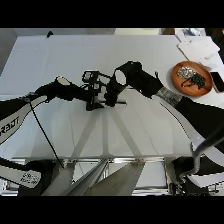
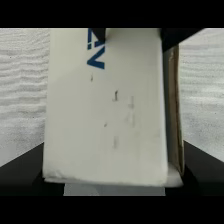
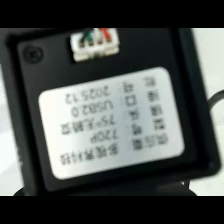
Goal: Fold the box and place the chain.
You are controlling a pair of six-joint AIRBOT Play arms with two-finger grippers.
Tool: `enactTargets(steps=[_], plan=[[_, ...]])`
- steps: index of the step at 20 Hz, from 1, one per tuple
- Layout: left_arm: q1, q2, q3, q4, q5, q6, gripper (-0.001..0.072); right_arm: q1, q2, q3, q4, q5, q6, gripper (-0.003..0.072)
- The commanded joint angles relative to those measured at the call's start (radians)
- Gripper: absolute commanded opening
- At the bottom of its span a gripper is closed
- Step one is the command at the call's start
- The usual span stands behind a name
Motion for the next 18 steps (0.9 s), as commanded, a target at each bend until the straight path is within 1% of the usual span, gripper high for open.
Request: enactTargets(steps=[1,7,10,13,15,16,17,18], plan=[[0.000,0.001,0.000,0.000,0.000,0.000,0.0256,0.005,0.003,-0.003,0.001,0.006,0.006,0.0226],[0.000,0.001,0.000,0.000,0.000,0.000,0.0256,0.033,0.003,-0.054,0.004,0.015,0.006,0.0311],[0.000,0.001,0.000,0.000,0.000,0.000,0.0256,0.034,0.010,-0.056,-0.005,0.019,0.007,0.0349],[0.000,0.001,0.000,0.000,0.000,0.000,0.0256,0.028,0.061,-0.056,-0.032,0.015,0.063,0.0348],[0.000,0.001,0.000,0.000,0.000,0.000,0.0256,0.013,0.105,-0.056,-0.029,0.015,0.126,0.0336],[0.000,0.001,0.000,0.000,0.000,0.000,0.0256,0.001,0.127,-0.056,-0.011,0.011,0.173,0.0335],[0.000,0.001,0.000,0.000,0.000,0.000,0.0256,-0.016,0.145,-0.056,0.039,-0.006,0.225,0.0334],[0.000,0.001,0.000,0.000,0.000,0.000,0.0256,-0.039,0.158,-0.056,0.125,-0.039,0.263,0.0284]])
